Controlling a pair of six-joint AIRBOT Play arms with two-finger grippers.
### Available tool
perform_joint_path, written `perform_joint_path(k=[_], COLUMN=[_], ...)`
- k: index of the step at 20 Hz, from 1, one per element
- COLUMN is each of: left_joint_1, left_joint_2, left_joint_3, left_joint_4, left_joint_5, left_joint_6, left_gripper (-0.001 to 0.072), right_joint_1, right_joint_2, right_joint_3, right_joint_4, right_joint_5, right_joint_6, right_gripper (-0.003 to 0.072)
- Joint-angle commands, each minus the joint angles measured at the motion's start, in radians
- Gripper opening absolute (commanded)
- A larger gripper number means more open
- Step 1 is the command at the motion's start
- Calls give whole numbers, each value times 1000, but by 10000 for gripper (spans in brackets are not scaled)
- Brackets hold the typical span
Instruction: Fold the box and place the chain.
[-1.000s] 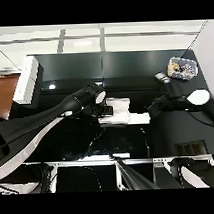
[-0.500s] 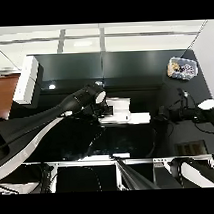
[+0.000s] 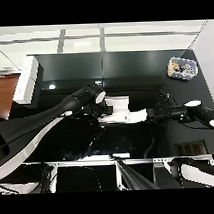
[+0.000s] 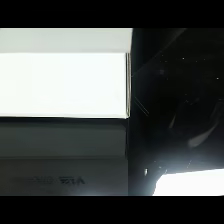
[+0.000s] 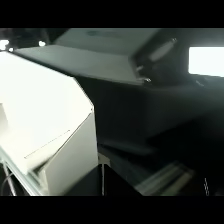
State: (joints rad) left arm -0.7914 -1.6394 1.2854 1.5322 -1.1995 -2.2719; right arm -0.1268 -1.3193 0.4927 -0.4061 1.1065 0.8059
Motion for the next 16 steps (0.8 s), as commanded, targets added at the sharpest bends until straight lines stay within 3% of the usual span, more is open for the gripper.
perform_joint_path(k=[1, 2, 3, 4, 5, 9, 13, 16], left_joint_1=[0, 0, 0, 0, 0, 0, 0, 0], left_joint_2=[0, 0, 0, 0, 0, 0, 0, 0], left_joint_3=[1, 1, 1, 1, 1, 1, 1, 1], left_joint_4=[-4, -4, -4, -4, -4, -4, -4, -5], left_joint_5=[3, 3, 3, 3, 3, 3, 3, 3], left_joint_6=[1, 1, 1, 1, 1, 1, 1, 1], left_gripper=[29, 29, 29, 29, 29, 29, 29, 29], right_joint_1=[13, 18, 29, 43, 60, 132, 218, 294], right_joint_2=[-10, -10, -10, -10, -10, -10, -9, -9], right_joint_3=[12, 17, 24, 34, 48, 109, 206, 270], right_joint_4=[43, 43, 47, 47, 47, 42, -79, -151], right_joint_5=[20, 24, 25, 33, 42, 75, 63, 51], right_joint_6=[-63, -63, -62, -62, -62, -45, 153, 284], right_gripper=[22, 33, 195, 423, 573, 579, 575, 411])
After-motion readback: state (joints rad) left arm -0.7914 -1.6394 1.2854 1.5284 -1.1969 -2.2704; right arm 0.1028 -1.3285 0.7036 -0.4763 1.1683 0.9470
